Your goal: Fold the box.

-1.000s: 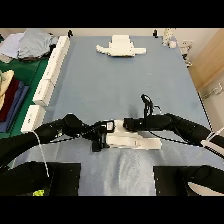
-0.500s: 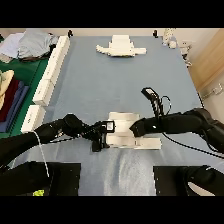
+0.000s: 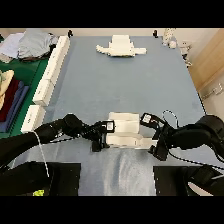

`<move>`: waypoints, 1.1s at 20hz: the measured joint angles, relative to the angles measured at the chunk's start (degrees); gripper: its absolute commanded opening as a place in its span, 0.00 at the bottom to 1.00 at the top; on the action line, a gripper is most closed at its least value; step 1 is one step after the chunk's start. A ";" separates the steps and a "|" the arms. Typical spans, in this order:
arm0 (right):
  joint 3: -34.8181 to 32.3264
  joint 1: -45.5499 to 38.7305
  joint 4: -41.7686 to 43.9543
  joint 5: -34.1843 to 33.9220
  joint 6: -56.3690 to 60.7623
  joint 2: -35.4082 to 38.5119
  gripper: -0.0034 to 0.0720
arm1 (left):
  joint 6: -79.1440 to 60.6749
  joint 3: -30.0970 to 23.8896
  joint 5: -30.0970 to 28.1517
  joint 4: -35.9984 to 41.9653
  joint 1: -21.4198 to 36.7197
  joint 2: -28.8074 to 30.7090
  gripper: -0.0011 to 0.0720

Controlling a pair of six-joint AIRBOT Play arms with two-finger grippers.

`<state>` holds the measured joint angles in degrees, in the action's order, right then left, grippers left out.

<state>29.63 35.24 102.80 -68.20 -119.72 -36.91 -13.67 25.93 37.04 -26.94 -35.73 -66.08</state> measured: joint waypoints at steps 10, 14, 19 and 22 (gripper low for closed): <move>-2.01 0.04 1.73 15.52 -21.90 -8.79 0.59 | 0.02 0.00 0.00 0.02 0.00 0.00 0.77; -2.05 0.13 6.36 16.76 -25.92 -9.38 0.30 | 0.02 0.00 0.00 0.02 0.00 -0.02 0.77; -2.05 0.17 9.97 17.20 -28.11 -9.55 0.14 | 0.00 0.00 0.00 0.00 0.00 0.00 0.77; -2.05 0.17 11.32 18.08 -28.92 -10.01 0.15 | 0.00 0.00 0.00 0.00 0.00 0.00 0.77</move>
<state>27.57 35.42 114.13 -50.13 -148.64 -46.92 -13.67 25.93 37.04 -26.94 -35.73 -66.08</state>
